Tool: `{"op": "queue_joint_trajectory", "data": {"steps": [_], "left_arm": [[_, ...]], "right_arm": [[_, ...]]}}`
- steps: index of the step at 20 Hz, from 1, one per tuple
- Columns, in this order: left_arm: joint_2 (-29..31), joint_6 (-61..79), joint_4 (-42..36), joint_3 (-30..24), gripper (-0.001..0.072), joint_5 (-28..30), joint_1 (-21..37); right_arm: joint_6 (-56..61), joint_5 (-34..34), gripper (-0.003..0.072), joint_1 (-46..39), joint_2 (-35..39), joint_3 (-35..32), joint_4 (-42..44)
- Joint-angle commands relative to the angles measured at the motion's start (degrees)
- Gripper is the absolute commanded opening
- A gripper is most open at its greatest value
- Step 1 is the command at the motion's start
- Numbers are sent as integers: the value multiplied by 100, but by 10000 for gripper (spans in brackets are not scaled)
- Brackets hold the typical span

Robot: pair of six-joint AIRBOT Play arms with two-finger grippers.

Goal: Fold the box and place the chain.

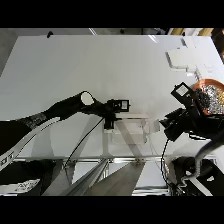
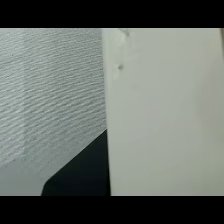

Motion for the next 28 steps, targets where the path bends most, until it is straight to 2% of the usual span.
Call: {"op": "queue_joint_trajectory", "data": {"steps": [1, 16, 17, 19, 20, 21, 22, 26, 28], "left_arm": [[-2, 0, -4, 7, 2, -13, -2], [-2, 0, -4, 7, 10, -17, 0], [-2, 0, -4, 7, 10, -17, 0], [-2, 0, -4, 7, 10, -15, 0], [-2, 0, -4, 7, 10, -15, 0], [-2, 0, -4, 7, 10, -15, 0], [-2, 0, -4, 7, 10, -15, 0], [-2, 0, -4, 7, 10, -17, 0], [-2, 0, -4, 7, 10, -15, 0]], "right_arm": [[2, 0, 318, 4, 4, -2, 0], [4, -2, 315, 7, 4, -2, 81], [2, 0, 290, 4, 4, -2, 127], [-42, -4, 158, 7, -2, -4, 173], [-203, -15, 157, 7, -7, -28, 219], [-487, -68, 105, 7, -7, -107, 332], [-855, -168, 21, 4, -9, -232, 518], [-2343, -671, 21, 7, -214, -984, 1598], [-3084, -597, 22, 7, -490, -1156, 1626]]}}
